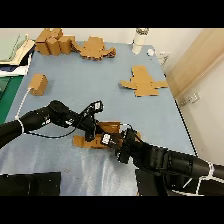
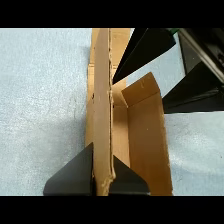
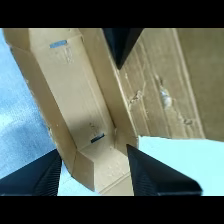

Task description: Fold the box.

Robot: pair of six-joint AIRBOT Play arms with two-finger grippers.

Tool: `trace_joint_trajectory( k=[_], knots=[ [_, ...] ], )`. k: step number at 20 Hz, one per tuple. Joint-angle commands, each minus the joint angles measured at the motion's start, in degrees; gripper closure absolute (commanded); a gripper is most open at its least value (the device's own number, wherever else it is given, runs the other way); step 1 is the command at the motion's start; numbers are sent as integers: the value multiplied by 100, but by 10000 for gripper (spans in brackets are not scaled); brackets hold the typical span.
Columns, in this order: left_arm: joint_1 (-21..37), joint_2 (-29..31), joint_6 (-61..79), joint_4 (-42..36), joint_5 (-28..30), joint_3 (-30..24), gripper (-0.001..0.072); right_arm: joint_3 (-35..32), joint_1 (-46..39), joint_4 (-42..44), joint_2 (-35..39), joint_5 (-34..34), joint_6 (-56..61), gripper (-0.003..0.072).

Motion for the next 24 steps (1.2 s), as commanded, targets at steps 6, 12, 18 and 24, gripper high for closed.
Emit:
trace_joint_trajectory(
  k=[6, 12, 18, 24],
  knots=[
    [-2, -2, 2, 0, -2, -2, 695, 4, -4, -254, 98, 72, 20, -34],
    [-2, -2, 2, 0, -2, -2, 696, 4, -17, -343, 144, 44, -302, -34],
    [-2, -2, 2, 0, -2, -2, 696, 4, -901, 868, 153, 350, -1862, -34],
    [-2, -2, 2, 0, 0, -2, 696, 4, -2509, 4054, 35, 638, -5998, -34]
  ],
)
